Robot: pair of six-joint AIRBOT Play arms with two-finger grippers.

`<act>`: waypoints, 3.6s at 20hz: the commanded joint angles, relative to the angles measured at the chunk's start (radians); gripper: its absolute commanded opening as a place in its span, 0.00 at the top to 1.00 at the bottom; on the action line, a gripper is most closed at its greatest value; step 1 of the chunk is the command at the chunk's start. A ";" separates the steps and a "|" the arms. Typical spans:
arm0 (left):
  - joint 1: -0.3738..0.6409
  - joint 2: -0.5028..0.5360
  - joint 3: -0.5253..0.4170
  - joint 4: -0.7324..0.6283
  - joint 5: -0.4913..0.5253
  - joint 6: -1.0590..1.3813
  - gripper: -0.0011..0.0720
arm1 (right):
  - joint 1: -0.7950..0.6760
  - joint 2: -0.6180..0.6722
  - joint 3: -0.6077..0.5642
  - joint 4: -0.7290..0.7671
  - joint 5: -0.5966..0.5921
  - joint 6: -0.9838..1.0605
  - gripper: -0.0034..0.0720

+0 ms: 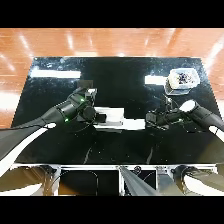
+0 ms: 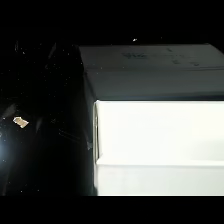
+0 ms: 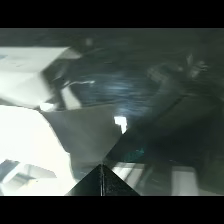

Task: Fold the box and place the chain.

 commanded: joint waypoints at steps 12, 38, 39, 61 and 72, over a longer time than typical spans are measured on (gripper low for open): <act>0.000 -0.001 0.000 0.000 0.003 0.001 0.95 | 0.071 -0.017 0.023 0.332 0.052 -0.196 0.24; 0.000 -0.001 0.000 -0.004 0.006 0.001 0.95 | 0.615 -0.018 0.348 -0.602 -0.102 0.816 0.30; 0.000 -0.001 0.000 -0.004 0.006 0.001 0.95 | 0.634 -0.021 0.366 -0.642 -0.091 0.853 0.30; 0.000 -0.001 -0.001 -0.003 0.005 0.001 0.95 | 0.694 -0.194 0.478 -0.780 0.039 0.956 0.44; 0.000 -0.001 -0.001 -0.004 0.006 0.001 0.95 | 0.694 -0.259 0.535 -0.784 0.089 0.920 0.46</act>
